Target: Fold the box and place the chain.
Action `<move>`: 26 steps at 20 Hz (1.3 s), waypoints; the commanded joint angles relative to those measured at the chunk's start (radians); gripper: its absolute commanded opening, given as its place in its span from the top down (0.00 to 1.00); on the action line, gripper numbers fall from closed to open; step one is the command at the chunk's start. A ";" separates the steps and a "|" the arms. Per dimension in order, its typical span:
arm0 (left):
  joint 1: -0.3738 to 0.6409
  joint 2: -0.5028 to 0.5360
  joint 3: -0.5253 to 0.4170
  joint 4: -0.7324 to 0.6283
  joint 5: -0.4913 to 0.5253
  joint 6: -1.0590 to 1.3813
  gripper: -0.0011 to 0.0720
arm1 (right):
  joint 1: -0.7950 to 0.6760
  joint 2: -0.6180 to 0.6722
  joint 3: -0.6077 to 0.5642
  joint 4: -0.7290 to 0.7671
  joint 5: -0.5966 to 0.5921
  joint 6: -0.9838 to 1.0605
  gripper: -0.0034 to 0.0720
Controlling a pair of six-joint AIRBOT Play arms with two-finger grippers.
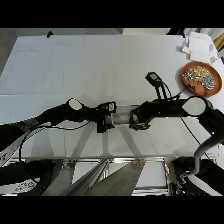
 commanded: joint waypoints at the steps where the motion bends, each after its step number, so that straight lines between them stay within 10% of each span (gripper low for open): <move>1: 0.000 0.000 0.000 0.000 0.000 0.000 0.61 | 0.002 -0.064 -0.004 -0.001 0.024 0.000 0.94; 13: 0.000 0.000 0.000 0.000 0.000 0.000 0.61 | 0.000 -0.009 -0.004 -0.053 0.071 0.002 0.79; 21: 0.000 0.000 0.000 0.000 0.000 0.000 0.61 | 0.000 0.200 -0.008 -0.508 0.311 0.262 0.79; 26: 0.000 0.000 0.000 0.000 0.000 0.000 0.61 | 0.000 0.198 -0.163 -0.509 0.208 0.263 0.72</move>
